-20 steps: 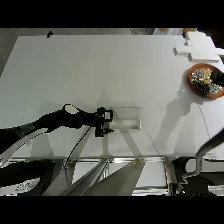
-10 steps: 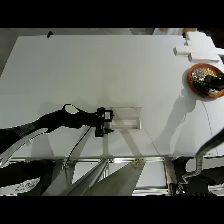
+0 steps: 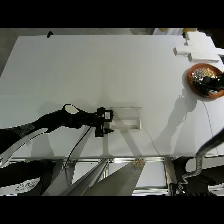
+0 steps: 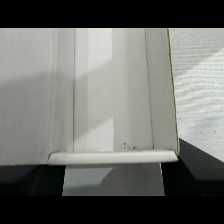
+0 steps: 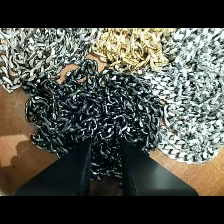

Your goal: Fold the box and place the chain.

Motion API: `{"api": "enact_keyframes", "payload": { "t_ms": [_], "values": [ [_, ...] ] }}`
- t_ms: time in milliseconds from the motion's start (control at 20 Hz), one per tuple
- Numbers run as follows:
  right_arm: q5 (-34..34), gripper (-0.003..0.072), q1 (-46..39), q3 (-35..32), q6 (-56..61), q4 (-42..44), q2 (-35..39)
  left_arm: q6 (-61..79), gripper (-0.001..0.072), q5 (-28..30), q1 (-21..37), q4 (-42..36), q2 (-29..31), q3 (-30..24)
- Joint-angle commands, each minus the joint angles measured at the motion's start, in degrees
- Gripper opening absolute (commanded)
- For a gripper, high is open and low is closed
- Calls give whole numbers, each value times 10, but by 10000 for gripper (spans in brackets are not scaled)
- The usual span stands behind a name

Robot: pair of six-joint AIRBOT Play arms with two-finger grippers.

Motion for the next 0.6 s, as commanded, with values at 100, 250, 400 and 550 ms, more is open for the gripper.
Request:
{"api": "enact_keyframes", "payload": {
  "t_ms": [100, 250, 400, 550],
  "values": [
    [10, 16, 0, 0, -2, -2, -5, 0, 203, 0, 0, 0, 0, 0],
    [25, 16, 0, 0, -2, -2, -2, 0, 203, 0, 0, 0, 0, 0],
    [34, 16, 0, 0, -2, -2, 16, 0, 203, 0, 0, 0, 0, 0],
    [36, 15, 0, 0, -1, -1, 56, 0, 203, 0, 0, 0, 0, 0]
  ]
}}
